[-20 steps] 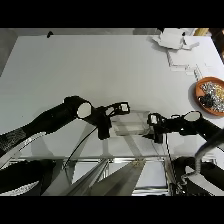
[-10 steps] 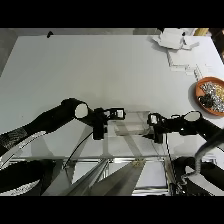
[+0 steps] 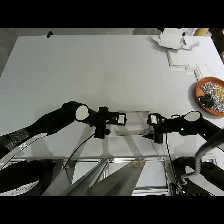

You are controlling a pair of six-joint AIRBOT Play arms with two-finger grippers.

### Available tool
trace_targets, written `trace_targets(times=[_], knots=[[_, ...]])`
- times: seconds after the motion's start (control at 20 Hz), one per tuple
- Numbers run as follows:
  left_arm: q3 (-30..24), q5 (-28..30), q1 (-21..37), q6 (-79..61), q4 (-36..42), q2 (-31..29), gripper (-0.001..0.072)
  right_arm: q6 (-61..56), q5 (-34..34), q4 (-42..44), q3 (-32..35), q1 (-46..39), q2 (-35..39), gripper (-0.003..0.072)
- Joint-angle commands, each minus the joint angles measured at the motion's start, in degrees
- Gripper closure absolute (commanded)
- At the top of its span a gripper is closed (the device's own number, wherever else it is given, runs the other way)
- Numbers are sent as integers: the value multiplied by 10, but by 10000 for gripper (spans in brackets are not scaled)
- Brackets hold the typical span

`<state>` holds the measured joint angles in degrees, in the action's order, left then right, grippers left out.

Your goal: Fold the box and place the chain.

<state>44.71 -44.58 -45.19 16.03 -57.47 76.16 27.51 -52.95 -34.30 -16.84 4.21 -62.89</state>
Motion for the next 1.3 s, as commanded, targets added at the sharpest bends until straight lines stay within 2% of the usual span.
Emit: trace_targets(times=[0.0,0.1,0.3,0.4,0.45,0.85,1.1,1.15,1.2,1.25], knots=[[-6,2,-14,-34,28,3,239,0,0,0,0,0,0,177],[-6,2,-19,-35,36,5,378,0,0,0,0,0,0,177],[-6,3,-21,-45,52,5,401,0,0,0,0,0,0,177],[-6,12,-21,-45,59,6,504,0,0,0,0,0,0,177],[-6,18,-21,-45,65,8,507,0,0,0,0,0,0,177],[-6,90,-44,-45,133,34,507,0,0,0,0,0,0,177],[-6,78,-46,-44,138,42,493,0,0,0,0,0,0,177],[-6,77,-46,-44,140,42,461,0,0,0,0,0,0,177],[-6,77,-46,-44,140,41,347,0,0,0,0,0,0,177],[-6,77,-45,-42,140,41,285,0,0,0,0,0,0,177]])
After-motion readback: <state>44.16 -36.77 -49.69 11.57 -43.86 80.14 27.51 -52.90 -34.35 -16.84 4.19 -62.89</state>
